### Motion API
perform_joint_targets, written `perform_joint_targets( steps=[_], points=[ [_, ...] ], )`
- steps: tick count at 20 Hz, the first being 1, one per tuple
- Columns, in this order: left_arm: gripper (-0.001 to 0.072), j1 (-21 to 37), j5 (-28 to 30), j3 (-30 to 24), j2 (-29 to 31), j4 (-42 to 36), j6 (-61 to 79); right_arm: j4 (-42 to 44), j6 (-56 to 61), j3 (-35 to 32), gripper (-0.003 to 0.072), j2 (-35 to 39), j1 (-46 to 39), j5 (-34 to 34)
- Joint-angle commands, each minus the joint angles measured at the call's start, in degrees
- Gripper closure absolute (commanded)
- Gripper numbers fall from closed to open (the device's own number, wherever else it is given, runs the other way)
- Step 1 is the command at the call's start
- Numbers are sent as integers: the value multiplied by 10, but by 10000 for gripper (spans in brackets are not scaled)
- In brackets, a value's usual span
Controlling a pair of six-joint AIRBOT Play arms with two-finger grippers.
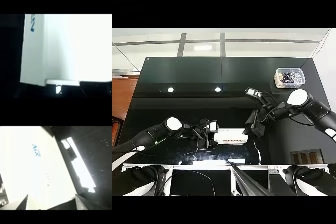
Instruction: Fold the box and place the chain.
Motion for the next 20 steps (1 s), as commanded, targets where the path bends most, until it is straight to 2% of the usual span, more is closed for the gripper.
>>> perform_joint_targets(
  steps=[1, 10, 13, 15, 18, 20],
  points=[
    [436, 0, 0, 0, 0, 0, 0, -20, -24, 0, -34, -2, 27, 4],
    [436, 0, 0, 0, 0, 0, 0, -29, -42, 0, -34, -1, 49, -9],
    [436, 0, 0, 0, 0, 0, 0, -62, -43, 0, -34, -1, 69, -13],
    [435, 0, 0, 0, 0, 0, 0, -100, -38, 0, -34, -1, 93, -37],
    [436, 0, 0, 0, 0, 0, 0, -102, -34, 0, -34, -1, 111, -88],
    [436, 0, 0, 0, 0, 0, 0, -102, -34, 0, -34, -1, 111, -98]
  ],
)
